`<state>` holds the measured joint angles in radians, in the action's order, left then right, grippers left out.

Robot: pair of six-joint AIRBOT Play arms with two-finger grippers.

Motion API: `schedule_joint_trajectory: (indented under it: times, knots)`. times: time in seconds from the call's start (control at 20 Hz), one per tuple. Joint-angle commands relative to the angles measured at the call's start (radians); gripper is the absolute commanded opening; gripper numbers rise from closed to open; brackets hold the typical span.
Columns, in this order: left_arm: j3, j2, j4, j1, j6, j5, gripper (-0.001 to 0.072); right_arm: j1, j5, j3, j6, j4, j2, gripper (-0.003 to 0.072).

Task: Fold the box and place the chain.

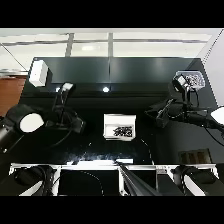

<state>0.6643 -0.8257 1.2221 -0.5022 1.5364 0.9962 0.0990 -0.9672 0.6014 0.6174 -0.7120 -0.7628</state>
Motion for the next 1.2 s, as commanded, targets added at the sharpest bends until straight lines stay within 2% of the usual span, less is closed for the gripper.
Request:
schedule_joint_trajectory:
  times: [0.0,0.05,0.2,0.3,0.4,0.5,0.65,0.75,0.95,1.15]
  knots:
    - [-0.218,0.05,-0.717,0.163,-0.719,-0.066,0.072,0.0,0.01,0.001,0.0,0.0,-0.001,0.0436]
    - [-0.238,0.034,-0.737,0.161,-0.871,-0.076,0.072,0.0,0.01,0.001,0.0,0.0,-0.001,0.0437]
    - [-0.242,-0.006,-0.644,0.131,-1.19,-0.163,0.072,0.0,0.002,0.001,0.001,0.0,-0.001,0.0436]
    - [-0.241,-0.039,-0.594,0.121,-1.3,-0.219,0.072,0.0,-0.002,0.001,0.006,0.0,-0.001,0.0437]
    - [-0.241,-0.078,-0.46,0.116,-1.367,-0.231,0.072,0.0,-0.005,0.001,0.009,0.0,-0.001,0.0437]
    - [-0.241,-0.116,-0.398,0.109,-1.409,-0.234,0.072,0.0,-0.006,0.001,0.009,0.0,-0.001,0.0436]
    - [-0.211,-0.18,-0.42,0.103,-1.514,-0.219,0.072,0.0,-0.005,0.001,0.027,0.0,-0.001,0.0436]
    - [-0.163,-0.248,-0.47,0.103,-1.601,-0.168,0.072,0.0,-0.005,0.001,0.04,0.0,-0.001,0.0436]
    - [-0.073,-0.382,-0.644,0.111,-1.731,-0.119,0.072,0.0,-0.006,0.001,0.046,0.0,-0.001,0.0436]
    - [-0.056,-0.444,-0.636,0.109,-1.736,-0.084,0.072,0.0,-0.011,0.001,0.046,0.0,-0.001,0.0437]
